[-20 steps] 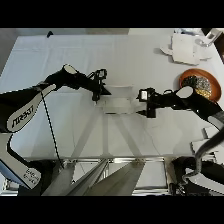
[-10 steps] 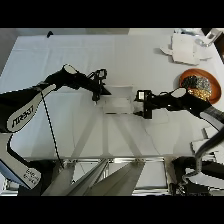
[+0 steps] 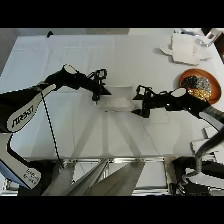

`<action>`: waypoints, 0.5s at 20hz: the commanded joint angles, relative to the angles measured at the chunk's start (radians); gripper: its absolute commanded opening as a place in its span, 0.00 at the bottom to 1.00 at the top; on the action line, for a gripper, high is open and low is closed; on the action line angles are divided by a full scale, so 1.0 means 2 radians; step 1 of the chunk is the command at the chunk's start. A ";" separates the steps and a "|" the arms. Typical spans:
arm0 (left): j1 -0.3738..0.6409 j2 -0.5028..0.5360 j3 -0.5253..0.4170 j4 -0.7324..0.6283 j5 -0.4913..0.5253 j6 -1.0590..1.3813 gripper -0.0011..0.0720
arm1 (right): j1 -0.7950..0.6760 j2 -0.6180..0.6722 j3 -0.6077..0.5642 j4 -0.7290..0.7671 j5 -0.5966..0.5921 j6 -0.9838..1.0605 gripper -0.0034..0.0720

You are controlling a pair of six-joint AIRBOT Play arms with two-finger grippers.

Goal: Fold the box and place the chain.

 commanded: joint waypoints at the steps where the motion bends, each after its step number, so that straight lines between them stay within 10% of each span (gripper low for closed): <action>1: 0.000 0.000 0.000 0.000 0.000 0.000 0.03 | 0.000 0.000 0.000 0.002 -0.024 0.069 1.00; 10: 0.000 0.000 0.000 0.000 0.000 0.000 0.03 | 0.000 0.000 0.000 0.005 -0.055 0.141 1.00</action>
